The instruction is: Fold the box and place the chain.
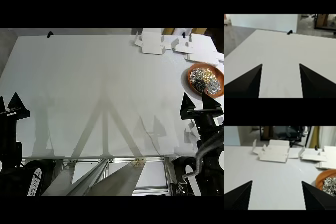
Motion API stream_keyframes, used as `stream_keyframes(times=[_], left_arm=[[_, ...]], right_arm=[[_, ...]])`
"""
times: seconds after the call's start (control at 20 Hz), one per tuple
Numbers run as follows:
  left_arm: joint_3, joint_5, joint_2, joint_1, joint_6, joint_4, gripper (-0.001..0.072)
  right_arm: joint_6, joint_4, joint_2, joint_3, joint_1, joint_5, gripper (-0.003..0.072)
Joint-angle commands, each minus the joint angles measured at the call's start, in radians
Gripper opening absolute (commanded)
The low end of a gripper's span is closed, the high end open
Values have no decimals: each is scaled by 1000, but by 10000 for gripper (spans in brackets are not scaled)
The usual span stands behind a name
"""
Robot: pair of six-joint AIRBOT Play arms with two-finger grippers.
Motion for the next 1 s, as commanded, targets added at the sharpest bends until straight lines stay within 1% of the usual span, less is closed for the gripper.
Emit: stream_keyframes(times=[0.0, 0.3, 0.35, 0.45, 0.5, 0.55, 0.6, 0.65, 0.7, 0.75, 0.8, 0.85, 0.9, 0.95], left_arm=[[0, 0, -1, 0, 0, 0, 500], [0, 0, -1, 0, 0, 0, 499], [0, 0, -1, 0, 0, 0, 499], [0, 0, -1, 0, 0, 0, 499], [0, 0, -1, 0, 0, 0, 499], [0, 0, -1, 0, 0, 0, 499], [0, 0, -1, 0, 0, 0, 499], [0, 0, -1, 0, 0, 0, 499], [0, 0, -1, 0, 0, 0, 499], [0, 0, -1, 0, 0, 0, 499], [0, 0, -1, 0, 0, 0, 499], [0, 0, -1, 0, 0, 0, 499], [0, 0, -1, 0, 0, 0, 499], [0, 0, -1, 0, 0, 0, 499]], right_arm=[[0, 0, 1, 0, 0, 0, 698], [4, 1, 1, 1, 0, 16, 698], [4, 1, 1, 1, 0, 37, 698], [6, -17, 0, 4, 0, 154, 697], [44, -32, -8, 6, 0, 199, 697], [130, -76, -30, 14, 0, 214, 697], [284, -161, -66, 36, 0, 214, 697], [454, -290, -120, 76, 0, 221, 697], [599, -453, -187, 128, -1, 258, 697], [760, -674, -278, 205, -4, 339, 697], [938, -893, -377, 293, -14, 441, 697], [1159, -1126, -492, 401, -32, 571, 697], [1336, -1311, -604, 507, -54, 707, 697], [1445, -1448, -719, 618, -83, 867, 695]])
